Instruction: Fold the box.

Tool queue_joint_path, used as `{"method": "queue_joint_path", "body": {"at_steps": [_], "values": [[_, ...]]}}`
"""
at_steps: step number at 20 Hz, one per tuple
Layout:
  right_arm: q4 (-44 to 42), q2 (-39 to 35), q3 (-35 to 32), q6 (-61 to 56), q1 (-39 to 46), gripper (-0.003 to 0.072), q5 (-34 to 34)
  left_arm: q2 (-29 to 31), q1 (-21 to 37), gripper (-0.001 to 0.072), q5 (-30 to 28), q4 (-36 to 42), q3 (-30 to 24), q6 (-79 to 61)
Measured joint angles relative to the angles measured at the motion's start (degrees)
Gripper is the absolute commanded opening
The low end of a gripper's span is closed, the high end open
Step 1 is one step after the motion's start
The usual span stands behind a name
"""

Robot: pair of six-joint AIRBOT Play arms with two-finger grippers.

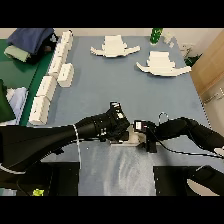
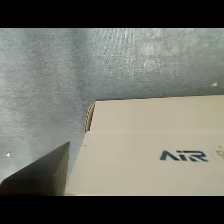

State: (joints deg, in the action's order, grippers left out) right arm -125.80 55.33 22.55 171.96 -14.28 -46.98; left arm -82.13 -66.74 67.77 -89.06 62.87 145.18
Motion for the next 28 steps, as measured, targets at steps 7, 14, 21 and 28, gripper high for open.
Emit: {"method": "queue_joint_path", "body": {"at_steps": [7,14,21,28], "values": [[0.02,0.00,0.02,-0.02,0.00,0.0505,0.00,-1.16,0.00,0.0352,-1.42,-1.31,-0.15,2.03],[0.00,0.00,0.00,-0.04,0.00,0.0506,0.00,-2.10,0.00,0.0103,-1.64,-1.95,-0.17,3.34],[0.02,0.00,0.00,-0.07,0.00,0.0505,0.00,-2.14,0.00,0.0476,-0.98,-2.25,0.07,4.09],[0.02,0.00,0.00,-0.07,0.00,0.0505,0.00,0.52,-0.07,0.0471,4.98,-3.91,4.31,2.21]]}}
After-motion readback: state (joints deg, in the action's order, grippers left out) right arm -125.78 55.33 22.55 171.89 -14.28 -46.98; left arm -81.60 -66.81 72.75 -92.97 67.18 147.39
